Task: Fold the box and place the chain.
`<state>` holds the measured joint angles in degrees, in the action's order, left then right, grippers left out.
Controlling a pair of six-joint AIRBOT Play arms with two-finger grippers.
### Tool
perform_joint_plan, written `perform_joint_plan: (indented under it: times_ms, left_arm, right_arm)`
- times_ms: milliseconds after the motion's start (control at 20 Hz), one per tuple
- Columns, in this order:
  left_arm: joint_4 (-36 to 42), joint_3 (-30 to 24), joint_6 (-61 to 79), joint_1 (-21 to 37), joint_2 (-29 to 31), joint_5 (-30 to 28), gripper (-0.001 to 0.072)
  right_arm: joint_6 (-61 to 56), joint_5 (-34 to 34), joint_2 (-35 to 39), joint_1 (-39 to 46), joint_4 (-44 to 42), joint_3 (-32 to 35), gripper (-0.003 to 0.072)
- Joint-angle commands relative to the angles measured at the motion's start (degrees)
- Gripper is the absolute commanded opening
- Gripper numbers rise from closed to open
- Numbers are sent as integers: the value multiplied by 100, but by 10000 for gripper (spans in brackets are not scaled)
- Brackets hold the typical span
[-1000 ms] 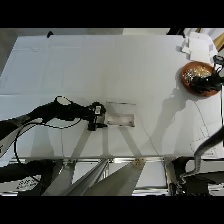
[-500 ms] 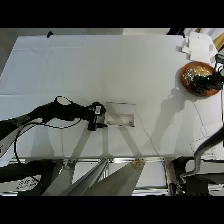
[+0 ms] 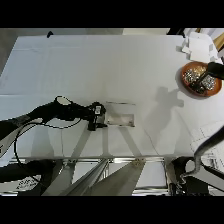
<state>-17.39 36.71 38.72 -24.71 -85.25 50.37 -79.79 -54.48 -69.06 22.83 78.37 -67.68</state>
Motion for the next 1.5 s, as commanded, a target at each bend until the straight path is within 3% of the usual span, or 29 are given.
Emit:
perform_joint_plan:
  times_ms: [0,350,900,1200,1450]
  left_arm:
    - [0,4,0,-2,2,-2,252]
    - [0,4,2,-2,2,-2,252]
    - [-2,4,2,-2,2,-2,252]
    - [0,4,2,-2,2,-2,252]
    - [-2,4,2,-2,2,-2,252]
  right_arm:
    - [507,-691,675,-4,-831,-4,13]
    - [778,-1961,1722,-4,-1143,-4,13]
    - [1097,-3154,2859,-4,-2107,-2,13]
    - [1270,-3357,3088,-17,-2695,2,13]
    - [1281,-3440,3126,-1071,-2739,2,13]
